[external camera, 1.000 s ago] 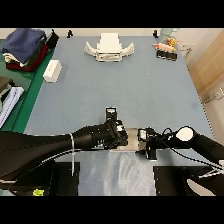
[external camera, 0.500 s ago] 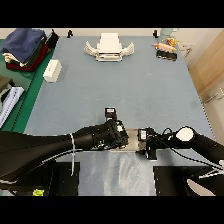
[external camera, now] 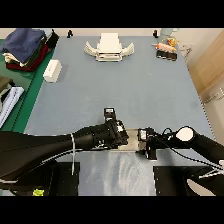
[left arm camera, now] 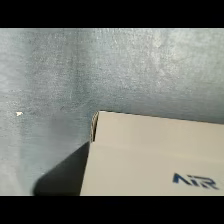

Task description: Fold the box.

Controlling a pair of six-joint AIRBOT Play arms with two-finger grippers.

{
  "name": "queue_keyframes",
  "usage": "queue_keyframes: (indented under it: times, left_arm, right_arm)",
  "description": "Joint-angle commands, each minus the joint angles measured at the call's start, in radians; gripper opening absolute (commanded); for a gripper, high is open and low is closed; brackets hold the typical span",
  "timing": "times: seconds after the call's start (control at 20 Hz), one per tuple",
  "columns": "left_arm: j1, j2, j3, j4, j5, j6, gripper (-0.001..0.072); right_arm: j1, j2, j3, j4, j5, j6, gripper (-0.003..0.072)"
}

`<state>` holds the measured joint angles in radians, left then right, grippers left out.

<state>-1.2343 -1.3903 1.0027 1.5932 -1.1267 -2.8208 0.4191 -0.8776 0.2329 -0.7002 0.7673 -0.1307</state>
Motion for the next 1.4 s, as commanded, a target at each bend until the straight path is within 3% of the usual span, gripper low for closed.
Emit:
queue_keyframes:
  times: [0.0,0.2,0.45,0.5,0.6,0.65,0.85,1.0,1.15,1.25,1.35]
  left_arm:
    - [0.0,0.0,0.0,0.0,-0.013,-0.012,0.0694]
    - [0.001,0.044,0.004,-0.026,-0.081,-0.003,0.0694]
    - [0.001,0.212,0.027,-0.031,-0.248,0.032,0.0692]
    - [0.001,0.248,0.027,-0.045,-0.297,0.031,0.0582]
    - [0.001,0.315,0.027,-0.053,-0.396,0.069,0.0064]
    - [0.0,0.337,0.027,-0.05,-0.429,0.118,0.0032]
    - [0.0,0.368,0.026,0.039,-0.436,0.227,0.0035]
    - [0.0,0.36,0.026,0.094,-0.311,0.404,0.0034]
    - [0.002,0.352,0.006,0.126,-0.257,0.634,0.0015]
    - [0.084,0.402,-0.073,-0.024,-0.143,0.854,0.0015]
    - [0.234,0.488,-0.217,-0.264,0.011,1.176,0.0014]
  right_arm:
    - [0.001,0.0,0.001,0.0,0.0,-0.001,0.0504]
    - [0.001,0.0,0.001,0.0,0.0,-0.001,0.0504]
    - [0.001,0.0,0.001,0.0,0.0,-0.001,0.0504]
    - [0.001,0.0,0.001,0.0,0.0,-0.001,0.0504]
    - [0.001,0.0,0.001,0.0,0.0,-0.001,0.0504]
    - [0.001,0.0,0.001,0.0,0.0,-0.001,0.0504]
    - [0.001,0.0,0.001,0.0,0.0,-0.001,0.0504]
    - [0.001,0.0,0.001,0.0,0.0,-0.001,0.0504]
    - [0.001,0.0,0.001,0.0,0.0,-0.001,0.0504]
    - [0.001,0.0,0.001,0.0,0.0,-0.001,0.0504]
    - [0.001,0.0,0.001,0.0,0.0,-0.001,0.0504]
